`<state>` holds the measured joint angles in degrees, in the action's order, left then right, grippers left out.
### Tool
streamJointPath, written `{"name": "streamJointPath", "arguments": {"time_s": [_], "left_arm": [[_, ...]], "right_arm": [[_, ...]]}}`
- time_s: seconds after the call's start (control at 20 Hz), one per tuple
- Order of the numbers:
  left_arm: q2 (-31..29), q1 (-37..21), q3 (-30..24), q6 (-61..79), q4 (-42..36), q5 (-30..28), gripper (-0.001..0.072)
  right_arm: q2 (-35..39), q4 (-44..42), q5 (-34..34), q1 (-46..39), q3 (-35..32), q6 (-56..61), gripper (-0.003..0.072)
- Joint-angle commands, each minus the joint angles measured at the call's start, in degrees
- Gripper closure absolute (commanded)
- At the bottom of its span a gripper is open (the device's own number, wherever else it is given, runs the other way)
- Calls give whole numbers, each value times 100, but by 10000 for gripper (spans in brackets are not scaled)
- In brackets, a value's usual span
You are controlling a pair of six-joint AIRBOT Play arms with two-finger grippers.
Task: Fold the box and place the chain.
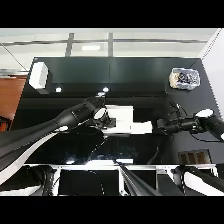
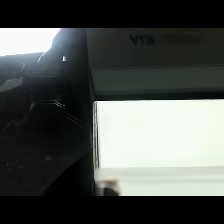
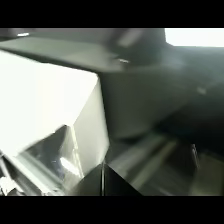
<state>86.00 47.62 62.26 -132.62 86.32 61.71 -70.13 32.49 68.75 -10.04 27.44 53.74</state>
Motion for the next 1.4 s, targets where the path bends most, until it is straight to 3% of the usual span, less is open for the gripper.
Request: {"name": "streamJointPath", "arguments": {"time_s": [0.0,0.1,0.3,0.35,0.4,0.45,0.7,0.95,1.0,1.15,1.35], "left_arm": [[0,-2,2,-9,-2,7,681],[0,-2,2,-9,-2,4,681],[0,-2,2,-9,0,4,681],[0,-2,2,-9,-2,4,681],[0,-2,2,-9,-2,4,682],[0,-2,2,-9,-2,4,681],[0,-2,2,-9,-2,2,681],[0,-2,2,-9,-2,2,681],[0,-2,2,-9,-2,2,681],[0,-2,2,-9,-2,2,681],[0,-2,2,-9,-2,2,681]], "right_arm": [[-85,-734,240,155,35,-782,669],[-85,-706,297,223,35,-883,669],[-85,-713,-297,813,37,-688,638],[-85,-748,-369,964,39,-568,355],[-85,-772,-361,1049,52,-570,122],[-85,-824,-291,1099,79,-573,100],[-85,-997,2,1263,387,-404,106],[-83,-970,-468,1762,654,278,109],[-85,-863,-610,1921,752,407,213],[-83,-181,-1049,2433,1154,1318,214],[-83,1473,-1220,3187,1751,3104,215]]}}
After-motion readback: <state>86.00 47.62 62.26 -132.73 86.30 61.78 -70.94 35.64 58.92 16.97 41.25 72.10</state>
